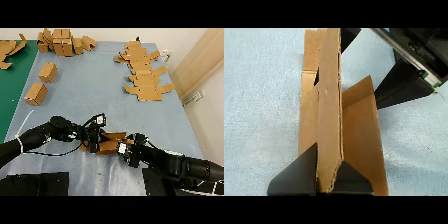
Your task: Fold the box.
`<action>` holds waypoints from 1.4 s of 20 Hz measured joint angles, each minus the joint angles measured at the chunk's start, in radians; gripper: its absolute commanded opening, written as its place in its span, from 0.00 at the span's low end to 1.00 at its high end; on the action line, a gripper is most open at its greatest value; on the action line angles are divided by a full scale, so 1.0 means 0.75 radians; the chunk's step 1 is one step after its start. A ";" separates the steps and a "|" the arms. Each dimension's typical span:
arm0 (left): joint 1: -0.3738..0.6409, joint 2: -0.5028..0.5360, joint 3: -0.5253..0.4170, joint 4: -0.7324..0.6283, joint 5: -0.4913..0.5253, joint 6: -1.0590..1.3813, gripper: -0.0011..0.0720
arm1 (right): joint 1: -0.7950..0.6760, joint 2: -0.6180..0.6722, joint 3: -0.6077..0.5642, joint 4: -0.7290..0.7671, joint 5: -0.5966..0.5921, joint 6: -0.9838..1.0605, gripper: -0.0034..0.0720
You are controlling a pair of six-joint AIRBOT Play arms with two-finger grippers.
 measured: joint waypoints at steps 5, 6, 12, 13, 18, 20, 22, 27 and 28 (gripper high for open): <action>0.000 0.000 0.000 0.000 0.001 0.000 0.03 | -0.180 0.000 0.008 0.252 0.108 -0.347 1.00; 0.000 0.000 0.000 0.001 0.000 0.000 0.03 | -0.202 0.000 0.013 0.283 0.119 -0.396 1.00; 0.000 0.000 0.000 0.000 0.001 0.000 0.03 | -0.356 -0.006 0.025 0.527 0.142 -0.679 1.00; 0.000 0.000 0.000 0.000 0.001 0.000 0.03 | -0.391 -0.007 0.026 0.607 0.140 -0.763 1.00; 0.000 0.000 0.000 0.001 0.000 0.000 0.03 | -0.530 -0.016 0.033 0.983 0.079 -1.187 1.00; 0.000 0.000 0.000 0.000 0.000 0.000 0.03 | -0.576 -0.045 0.047 1.092 0.046 -1.336 1.00; 0.000 0.000 0.000 0.001 0.000 0.000 0.03 | -0.618 -0.100 0.069 1.194 0.012 -1.496 1.00; 0.000 0.000 0.000 0.000 0.000 0.000 0.03 | -0.743 -0.276 0.151 1.383 -0.097 -1.836 1.00; 0.000 0.000 0.000 0.001 0.000 0.000 0.03 | -0.765 -0.304 0.166 1.411 -0.113 -1.890 1.00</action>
